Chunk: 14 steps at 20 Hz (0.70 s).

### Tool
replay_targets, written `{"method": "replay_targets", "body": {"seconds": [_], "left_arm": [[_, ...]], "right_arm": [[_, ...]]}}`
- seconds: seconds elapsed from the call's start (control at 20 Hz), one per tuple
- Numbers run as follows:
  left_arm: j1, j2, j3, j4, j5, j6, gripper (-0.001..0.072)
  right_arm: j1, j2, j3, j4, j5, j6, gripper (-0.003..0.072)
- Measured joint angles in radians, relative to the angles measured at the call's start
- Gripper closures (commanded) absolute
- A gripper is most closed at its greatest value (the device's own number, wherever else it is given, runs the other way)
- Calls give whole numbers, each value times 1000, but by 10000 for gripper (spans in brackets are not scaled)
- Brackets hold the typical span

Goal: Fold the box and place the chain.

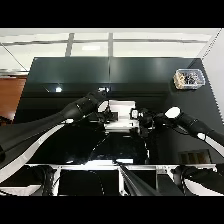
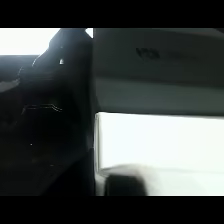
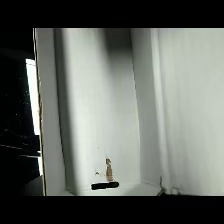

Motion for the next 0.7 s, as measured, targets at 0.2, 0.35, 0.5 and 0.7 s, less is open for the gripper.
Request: {"method": "replay_targets", "body": {"seconds": [0.2, 0.35, 0.5, 0.7], "left_arm": [[0, 0, 0, -5, 6, -4, 682], [1, 0, 0, -6, 11, 1, 682], [1, 0, 0, -5, 6, 31, 682], [1, 1, 0, 5, -1, 80, 682]], "right_arm": [[0, 0, 0, 3, -6, 15, -24], [-2, 10, 0, -14, -29, 54, -23], [-11, 63, 2, -82, -6, 108, -16], [-20, 145, 2, -225, 88, 154, -16]]}}
